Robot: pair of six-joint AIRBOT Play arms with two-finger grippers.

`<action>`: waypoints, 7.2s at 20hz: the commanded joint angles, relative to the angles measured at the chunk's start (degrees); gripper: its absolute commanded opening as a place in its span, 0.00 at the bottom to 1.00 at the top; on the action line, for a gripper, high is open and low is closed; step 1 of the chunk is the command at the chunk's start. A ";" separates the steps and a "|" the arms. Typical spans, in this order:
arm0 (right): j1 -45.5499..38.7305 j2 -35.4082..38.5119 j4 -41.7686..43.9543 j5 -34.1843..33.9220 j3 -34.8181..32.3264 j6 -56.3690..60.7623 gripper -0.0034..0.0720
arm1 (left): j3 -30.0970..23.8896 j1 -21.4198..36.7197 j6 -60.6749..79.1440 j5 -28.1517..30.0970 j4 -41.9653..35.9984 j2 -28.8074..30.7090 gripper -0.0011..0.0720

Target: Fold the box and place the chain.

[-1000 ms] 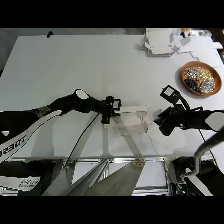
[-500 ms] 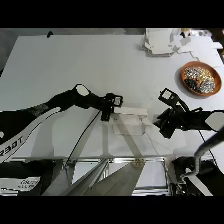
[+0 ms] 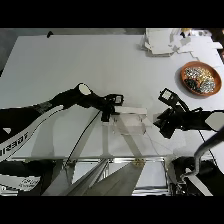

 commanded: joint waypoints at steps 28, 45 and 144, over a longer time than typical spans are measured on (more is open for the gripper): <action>2.14 -4.76 6.88 1.29 -2.95 -24.85 0.67 | 0.07 -0.09 2.97 1.11 0.20 -0.94 0.03; 20.70 -3.43 -6.25 -35.06 -17.07 -24.83 0.96 | 0.07 -0.09 2.97 0.92 0.20 -0.94 0.03; -5.14 -31.74 35.82 -17.97 -7.78 -72.02 0.67 | 0.07 0.09 -2.14 2.71 2.89 2.58 0.75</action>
